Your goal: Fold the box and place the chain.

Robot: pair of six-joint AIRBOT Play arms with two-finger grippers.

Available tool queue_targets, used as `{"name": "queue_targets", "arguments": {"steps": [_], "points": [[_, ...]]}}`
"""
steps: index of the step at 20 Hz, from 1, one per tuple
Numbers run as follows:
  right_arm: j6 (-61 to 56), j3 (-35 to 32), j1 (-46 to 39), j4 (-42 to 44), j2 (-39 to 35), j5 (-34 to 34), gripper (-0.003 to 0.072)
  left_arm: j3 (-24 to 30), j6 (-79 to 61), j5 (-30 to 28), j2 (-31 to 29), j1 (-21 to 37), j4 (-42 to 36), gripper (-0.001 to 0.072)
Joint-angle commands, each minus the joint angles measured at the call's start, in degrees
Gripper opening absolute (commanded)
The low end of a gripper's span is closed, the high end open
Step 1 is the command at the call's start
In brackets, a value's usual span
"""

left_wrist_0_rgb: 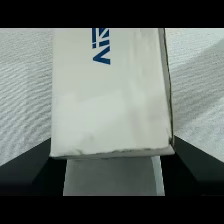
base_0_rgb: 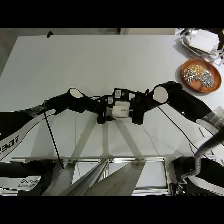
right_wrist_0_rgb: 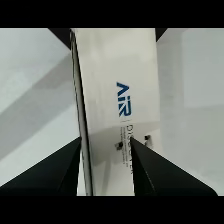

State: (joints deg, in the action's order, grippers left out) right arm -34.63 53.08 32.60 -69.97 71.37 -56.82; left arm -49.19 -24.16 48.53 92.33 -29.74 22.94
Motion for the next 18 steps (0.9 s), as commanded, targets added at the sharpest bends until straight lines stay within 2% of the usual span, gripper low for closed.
{"name": "queue_targets", "arguments": {"steps": [1, 5, 8, 10, 13, 18], "points": [[0.00, -0.04, 0.13, 0.46, -1.62, 1.44, 0.0351, 0.02, 0.15, -0.31, -0.02, 0.00, -0.15, 0.0271], [0.20, -0.04, 0.07, 4.48, -2.01, 2.01, 0.0352, 0.02, 0.15, -0.31, -0.02, 0.00, -0.15, 0.0271], [0.42, -0.11, -3.34, 11.65, -4.04, 1.73, 0.0329, 0.02, 0.15, -0.31, -0.02, 0.00, -0.15, 0.0271], [2.93, -2.62, -7.41, 22.86, -4.50, 2.27, 0.0012, 0.02, 0.15, -0.31, -0.02, 0.00, -0.15, 0.0271], [14.25, -10.64, -10.25, 38.56, -4.28, 7.04, 0.0007, 0.02, 0.15, -0.31, -0.02, 0.00, -0.15, 0.0271], [19.98, -16.81, -11.43, 43.56, -2.80, 6.88, 0.0007, 0.02, 0.15, -0.31, -0.02, 0.00, -0.15, 0.0271]]}}
